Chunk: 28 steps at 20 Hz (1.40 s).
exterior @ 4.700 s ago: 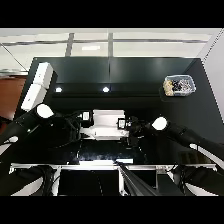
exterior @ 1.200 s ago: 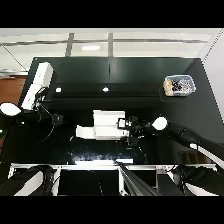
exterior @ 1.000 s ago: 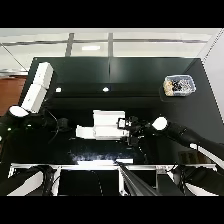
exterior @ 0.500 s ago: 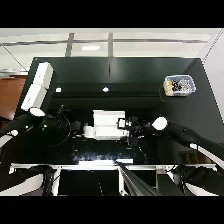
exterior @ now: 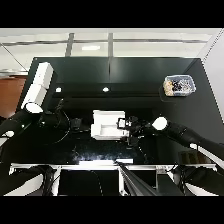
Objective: Fold the box and place the chain.
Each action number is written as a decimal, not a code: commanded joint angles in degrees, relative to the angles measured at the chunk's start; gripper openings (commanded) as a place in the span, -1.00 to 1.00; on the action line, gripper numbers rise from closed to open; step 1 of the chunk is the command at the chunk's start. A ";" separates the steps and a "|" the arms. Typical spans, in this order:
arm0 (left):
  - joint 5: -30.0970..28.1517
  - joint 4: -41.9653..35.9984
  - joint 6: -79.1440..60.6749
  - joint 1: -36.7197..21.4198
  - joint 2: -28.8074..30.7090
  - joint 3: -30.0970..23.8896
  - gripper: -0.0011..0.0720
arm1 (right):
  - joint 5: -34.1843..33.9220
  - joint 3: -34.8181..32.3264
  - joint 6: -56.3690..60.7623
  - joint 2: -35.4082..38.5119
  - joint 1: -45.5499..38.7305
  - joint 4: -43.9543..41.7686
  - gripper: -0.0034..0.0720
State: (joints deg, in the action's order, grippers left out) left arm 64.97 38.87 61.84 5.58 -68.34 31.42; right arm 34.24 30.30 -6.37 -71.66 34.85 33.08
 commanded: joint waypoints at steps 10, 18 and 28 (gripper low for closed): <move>-6.91 2.32 14.93 13.11 2.05 1.31 0.96 | 0.00 0.00 0.00 -0.02 0.04 0.00 0.22; -8.11 12.79 25.55 18.80 2.05 5.97 0.90 | 0.00 0.00 0.00 -0.02 0.04 0.00 0.22; -7.04 13.22 26.77 19.80 2.05 7.21 0.97 | 0.02 0.00 0.00 -0.02 0.04 0.04 0.22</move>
